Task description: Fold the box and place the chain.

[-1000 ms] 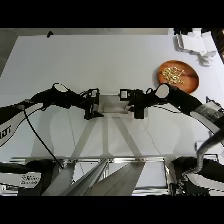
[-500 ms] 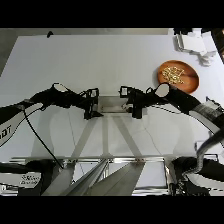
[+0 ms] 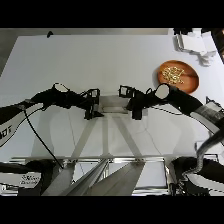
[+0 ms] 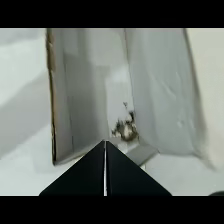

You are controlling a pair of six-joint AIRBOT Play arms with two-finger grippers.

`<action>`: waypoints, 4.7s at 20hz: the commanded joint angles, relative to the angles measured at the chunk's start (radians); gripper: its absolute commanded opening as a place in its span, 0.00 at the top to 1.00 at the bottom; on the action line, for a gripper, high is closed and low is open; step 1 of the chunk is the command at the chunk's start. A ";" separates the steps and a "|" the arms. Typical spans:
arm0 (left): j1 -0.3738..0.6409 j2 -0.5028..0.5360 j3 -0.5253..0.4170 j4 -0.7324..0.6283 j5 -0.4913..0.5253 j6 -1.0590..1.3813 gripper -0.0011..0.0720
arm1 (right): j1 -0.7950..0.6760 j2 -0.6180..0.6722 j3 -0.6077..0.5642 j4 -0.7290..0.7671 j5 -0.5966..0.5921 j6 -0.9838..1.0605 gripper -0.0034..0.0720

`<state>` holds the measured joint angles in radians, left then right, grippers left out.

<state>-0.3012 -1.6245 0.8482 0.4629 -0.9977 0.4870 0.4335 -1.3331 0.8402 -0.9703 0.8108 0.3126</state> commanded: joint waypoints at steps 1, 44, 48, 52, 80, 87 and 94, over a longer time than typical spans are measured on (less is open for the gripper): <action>0.000 0.001 0.000 0.000 -0.002 -0.001 0.78 | -0.037 0.071 0.000 -0.093 0.041 0.241 0.94; 0.000 0.001 0.000 0.000 -0.001 -0.001 0.78 | -0.441 0.138 -0.250 0.228 0.140 0.652 0.95; 0.000 0.001 0.000 0.000 -0.001 -0.001 0.78 | -0.436 0.058 -0.288 0.325 0.049 0.647 0.95; 0.000 0.001 0.000 0.000 -0.001 -0.001 0.78 | -0.395 0.027 -0.288 0.382 0.030 0.604 0.95; 0.000 0.001 0.000 0.000 -0.001 -0.001 0.78 | -0.339 -0.048 -0.309 0.624 0.056 0.538 0.96; 0.000 0.001 0.000 0.000 -0.001 -0.001 0.78 | -0.339 -0.018 -0.309 0.766 0.129 0.490 0.94; 0.000 0.001 0.000 0.000 -0.001 -0.001 0.78 | -0.266 -0.004 -0.308 0.791 0.123 0.503 0.49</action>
<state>-0.3012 -1.6245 0.8482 0.4629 -0.9993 0.4862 0.1276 -1.3403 0.5316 -0.1974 0.9428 0.8124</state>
